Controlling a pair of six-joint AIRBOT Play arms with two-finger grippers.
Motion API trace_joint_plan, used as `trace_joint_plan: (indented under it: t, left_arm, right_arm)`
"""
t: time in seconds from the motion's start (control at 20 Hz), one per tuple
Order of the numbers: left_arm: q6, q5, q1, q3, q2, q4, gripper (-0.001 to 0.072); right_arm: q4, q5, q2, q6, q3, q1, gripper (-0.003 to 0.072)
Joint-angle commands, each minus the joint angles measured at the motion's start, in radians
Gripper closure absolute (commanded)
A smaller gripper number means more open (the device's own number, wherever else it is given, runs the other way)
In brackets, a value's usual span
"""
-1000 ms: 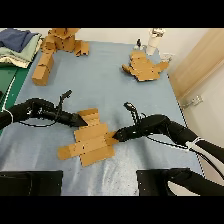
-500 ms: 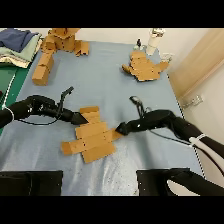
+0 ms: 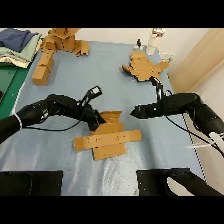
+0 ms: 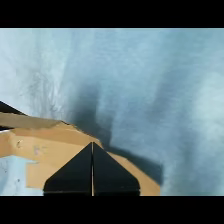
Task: Fold the box.
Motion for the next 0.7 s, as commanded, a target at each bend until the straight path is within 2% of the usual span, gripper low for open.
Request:
trace_joint_plan:
  t: [0.0, 0.15, 0.45, 0.55, 0.65]
  left_arm:
    - [0.044, -0.119, -0.083, 0.001, 0.05, 0.037, 0.0695]
    - [0.044, -0.119, -0.086, -0.022, 0.072, 0.137, 0.0695]
    - [0.044, -0.12, -0.102, -0.108, 0.072, 0.144, 0.0695]
    - [0.044, -0.161, -0.127, -0.112, 0.072, 0.106, 0.0695]
    - [0.044, -0.253, -0.159, -0.111, 0.072, 0.04, 0.0695]
  right_arm:
    - [0.006, -0.023, 0.027, 0.052, -0.021, 0.037, 0.0685]
    - [0.016, 0.026, 0.028, 0.071, -0.072, 0.078, 0.0685]
    - [0.02, 0.104, 0.028, 0.096, -0.158, 0.114, 0.0685]
    - [0.004, 0.153, 0.028, 0.096, -0.16, 0.114, 0.0685]
    - [0.0, 0.2, 0.028, 0.095, -0.16, 0.114, 0.0685]
